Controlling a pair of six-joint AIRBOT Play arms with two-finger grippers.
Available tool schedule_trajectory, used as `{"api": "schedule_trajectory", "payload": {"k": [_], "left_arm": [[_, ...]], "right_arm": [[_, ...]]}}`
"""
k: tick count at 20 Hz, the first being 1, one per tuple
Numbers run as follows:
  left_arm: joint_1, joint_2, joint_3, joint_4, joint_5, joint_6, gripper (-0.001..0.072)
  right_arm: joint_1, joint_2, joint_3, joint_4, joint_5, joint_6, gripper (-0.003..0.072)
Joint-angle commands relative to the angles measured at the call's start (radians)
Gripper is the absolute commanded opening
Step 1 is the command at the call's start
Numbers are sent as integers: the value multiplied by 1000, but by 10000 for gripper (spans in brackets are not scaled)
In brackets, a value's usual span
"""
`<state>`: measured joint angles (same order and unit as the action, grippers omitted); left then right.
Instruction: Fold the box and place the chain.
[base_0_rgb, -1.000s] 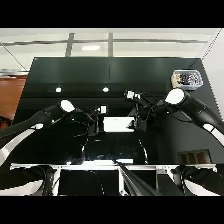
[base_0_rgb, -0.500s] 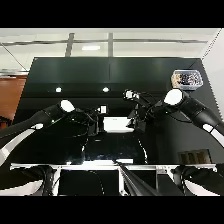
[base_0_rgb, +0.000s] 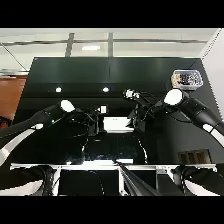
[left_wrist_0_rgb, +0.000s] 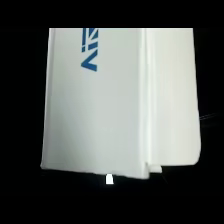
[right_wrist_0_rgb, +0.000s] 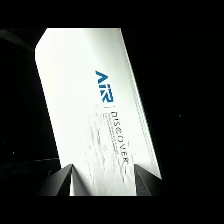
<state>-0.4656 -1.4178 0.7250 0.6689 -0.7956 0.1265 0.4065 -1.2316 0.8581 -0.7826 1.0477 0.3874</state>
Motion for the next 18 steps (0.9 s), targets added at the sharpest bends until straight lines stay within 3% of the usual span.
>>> {"api": "schedule_trajectory", "payload": {"k": [1,2,3,18], "left_arm": [[-11,0,0,0,0,0,484],[-13,0,0,3,1,0,485],[-13,0,0,3,1,0,485],[-13,0,0,3,3,0,484]], "right_arm": [[1,1,1,-5,-2,2,423],[1,1,1,-5,-2,2,367],[1,1,1,-5,-2,2,182],[39,1,-2,-83,6,29,212]]}}
